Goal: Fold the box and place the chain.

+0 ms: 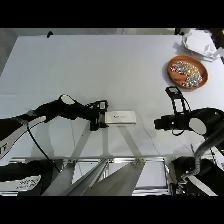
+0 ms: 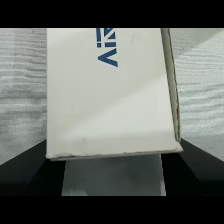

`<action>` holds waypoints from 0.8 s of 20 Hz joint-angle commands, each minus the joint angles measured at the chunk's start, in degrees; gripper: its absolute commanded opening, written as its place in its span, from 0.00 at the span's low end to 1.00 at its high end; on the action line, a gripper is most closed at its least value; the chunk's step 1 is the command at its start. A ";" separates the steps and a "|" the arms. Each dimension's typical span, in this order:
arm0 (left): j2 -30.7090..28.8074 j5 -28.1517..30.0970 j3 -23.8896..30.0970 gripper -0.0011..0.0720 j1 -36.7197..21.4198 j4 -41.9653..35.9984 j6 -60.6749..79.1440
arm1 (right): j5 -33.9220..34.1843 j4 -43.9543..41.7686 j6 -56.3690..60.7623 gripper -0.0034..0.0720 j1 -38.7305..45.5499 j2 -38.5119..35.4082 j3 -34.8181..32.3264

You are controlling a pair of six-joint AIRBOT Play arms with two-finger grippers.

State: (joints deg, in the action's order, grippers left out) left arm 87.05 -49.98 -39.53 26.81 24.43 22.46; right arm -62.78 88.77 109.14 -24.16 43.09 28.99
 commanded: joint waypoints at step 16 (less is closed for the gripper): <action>-0.04 0.00 0.00 0.47 0.00 0.02 0.02 | -23.17 0.74 14.05 0.06 0.00 -0.07 -3.76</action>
State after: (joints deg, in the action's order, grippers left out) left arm 87.05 -49.98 -39.53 26.81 24.45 22.48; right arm -85.54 89.82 123.00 -24.16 43.07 25.26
